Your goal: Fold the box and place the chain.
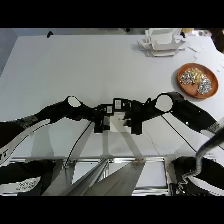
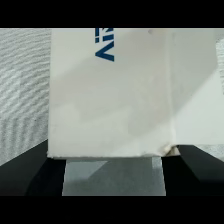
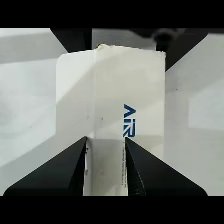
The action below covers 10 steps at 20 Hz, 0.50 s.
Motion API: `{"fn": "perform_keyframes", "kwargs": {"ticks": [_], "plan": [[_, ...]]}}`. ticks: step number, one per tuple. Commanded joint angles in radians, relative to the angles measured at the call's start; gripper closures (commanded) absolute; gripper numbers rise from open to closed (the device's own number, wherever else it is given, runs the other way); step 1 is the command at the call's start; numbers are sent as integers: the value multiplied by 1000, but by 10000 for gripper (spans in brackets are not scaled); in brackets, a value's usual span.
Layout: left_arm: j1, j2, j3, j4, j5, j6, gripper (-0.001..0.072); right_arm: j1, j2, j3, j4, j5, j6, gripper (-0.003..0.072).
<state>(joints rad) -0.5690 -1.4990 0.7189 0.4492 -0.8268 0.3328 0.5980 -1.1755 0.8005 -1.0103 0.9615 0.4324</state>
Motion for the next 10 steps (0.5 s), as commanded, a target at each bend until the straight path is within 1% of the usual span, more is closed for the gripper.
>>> {"fn": "perform_keyframes", "kwargs": {"ticks": [1,6,10], "plan": [[0,0,0,0,0,0,460,2,-3,0,2,10,24,409],[0,0,0,0,0,0,460,40,-3,0,18,14,24,409],[0,0,0,0,0,0,460,43,-3,0,-29,-33,73,409]]}}
